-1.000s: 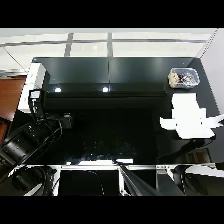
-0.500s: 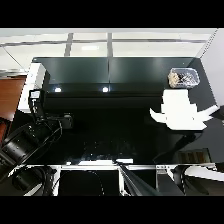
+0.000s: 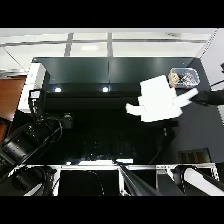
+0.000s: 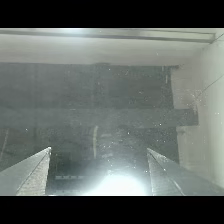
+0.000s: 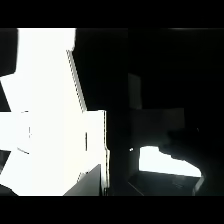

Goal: Fold the box and place the chain.

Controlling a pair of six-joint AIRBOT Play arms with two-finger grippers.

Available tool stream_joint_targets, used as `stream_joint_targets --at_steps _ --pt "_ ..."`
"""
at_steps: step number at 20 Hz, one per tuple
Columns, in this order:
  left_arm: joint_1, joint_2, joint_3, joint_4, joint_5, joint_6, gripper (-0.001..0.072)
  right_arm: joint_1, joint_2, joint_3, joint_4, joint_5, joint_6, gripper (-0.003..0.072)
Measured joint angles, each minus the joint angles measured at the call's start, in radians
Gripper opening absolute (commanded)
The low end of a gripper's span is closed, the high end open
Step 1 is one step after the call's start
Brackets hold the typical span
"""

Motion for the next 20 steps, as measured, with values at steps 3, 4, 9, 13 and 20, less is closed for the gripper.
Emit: stream_joint_targets --at_steps 3,4,9,13,20 --pt "0.000 0.000 0.000 -0.002 0.002 0.000 0.0706 0.203 0.147 -0.206 0.087 -0.213 0.078 0.0016" --pt "0.000 0.000 0.000 -0.006 0.007 0.000 0.0706 0.275 0.187 -0.274 0.120 -0.291 0.097 0.0016" --pt "0.000 -0.037 0.000 -0.052 0.071 -0.001 0.0695 0.642 0.281 -0.541 0.285 -0.651 0.146 0.0016" --pt "0.032 -0.150 0.033 -0.149 0.151 0.035 0.0694 0.835 0.298 -0.622 0.342 -0.799 0.154 0.0016" --pt "0.418 -0.570 0.295 -1.067 -0.055 0.864 0.0695 0.915 0.304 -0.649 0.366 -0.870 0.161 0.0016"
